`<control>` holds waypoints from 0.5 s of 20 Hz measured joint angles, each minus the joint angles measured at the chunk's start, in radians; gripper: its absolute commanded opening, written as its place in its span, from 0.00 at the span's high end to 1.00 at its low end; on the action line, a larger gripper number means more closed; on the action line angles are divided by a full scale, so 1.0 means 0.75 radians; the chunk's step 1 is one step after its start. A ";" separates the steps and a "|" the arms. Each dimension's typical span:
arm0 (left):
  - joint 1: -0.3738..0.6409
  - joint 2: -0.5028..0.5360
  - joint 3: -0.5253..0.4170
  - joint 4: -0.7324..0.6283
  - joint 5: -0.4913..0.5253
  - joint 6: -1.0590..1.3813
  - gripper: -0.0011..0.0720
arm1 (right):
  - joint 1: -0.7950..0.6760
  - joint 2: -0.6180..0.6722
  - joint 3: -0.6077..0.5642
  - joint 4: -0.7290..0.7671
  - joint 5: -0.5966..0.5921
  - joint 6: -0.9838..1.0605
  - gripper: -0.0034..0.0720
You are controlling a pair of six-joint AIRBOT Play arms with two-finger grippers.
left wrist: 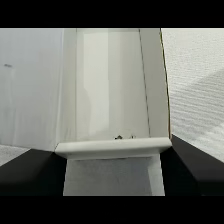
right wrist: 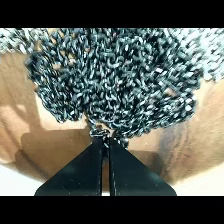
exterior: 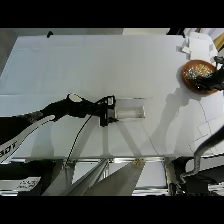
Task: Fold the box and place the chain.
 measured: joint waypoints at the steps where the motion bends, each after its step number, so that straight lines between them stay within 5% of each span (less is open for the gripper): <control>1: 0.000 0.000 0.000 0.000 0.000 0.000 0.64 | 0.000 0.020 0.000 0.000 -0.006 -0.007 0.93; 10: 0.000 0.000 0.000 0.000 0.000 0.000 0.64 | 0.015 0.175 0.000 0.065 0.014 -0.112 0.93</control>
